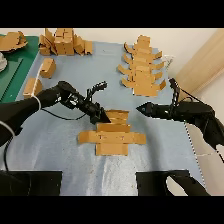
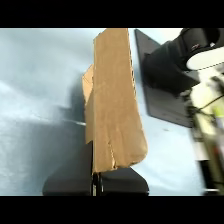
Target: Fold the box.
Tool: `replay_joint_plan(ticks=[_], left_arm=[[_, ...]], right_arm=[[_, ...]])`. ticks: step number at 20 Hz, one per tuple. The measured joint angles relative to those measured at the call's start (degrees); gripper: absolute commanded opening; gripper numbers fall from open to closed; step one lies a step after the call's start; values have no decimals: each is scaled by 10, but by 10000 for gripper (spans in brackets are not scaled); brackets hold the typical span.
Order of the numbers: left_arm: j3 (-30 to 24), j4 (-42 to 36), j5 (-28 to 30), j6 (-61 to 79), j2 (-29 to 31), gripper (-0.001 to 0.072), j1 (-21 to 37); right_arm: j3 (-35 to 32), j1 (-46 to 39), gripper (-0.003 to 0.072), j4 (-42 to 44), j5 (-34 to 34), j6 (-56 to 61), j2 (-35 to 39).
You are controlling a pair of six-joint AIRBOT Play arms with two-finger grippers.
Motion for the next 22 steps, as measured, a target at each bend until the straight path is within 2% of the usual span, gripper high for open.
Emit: replay_joint_plan(ticks=[4, 8, 13, 18, 22], left_arm=[[-83, -19, 111, 113, 64, 15, -19], [-122, -27, 180, 164, 87, 15, -37], [-129, -51, 206, 193, 95, 13, -42], [-132, -138, 213, 238, 99, 12, -45], [-152, -159, 213, 282, 103, 14, -53]], right_arm=[[-1, -2, 359, 0, -2, 12, 0], [-8, 2, 359, 1, -1, 22, -12], [-11, 10, 359, 2, 0, 25, -40], [-11, 12, 360, 3, -4, 26, -53], [-11, 12, 360, 3, -5, 26, -55]])
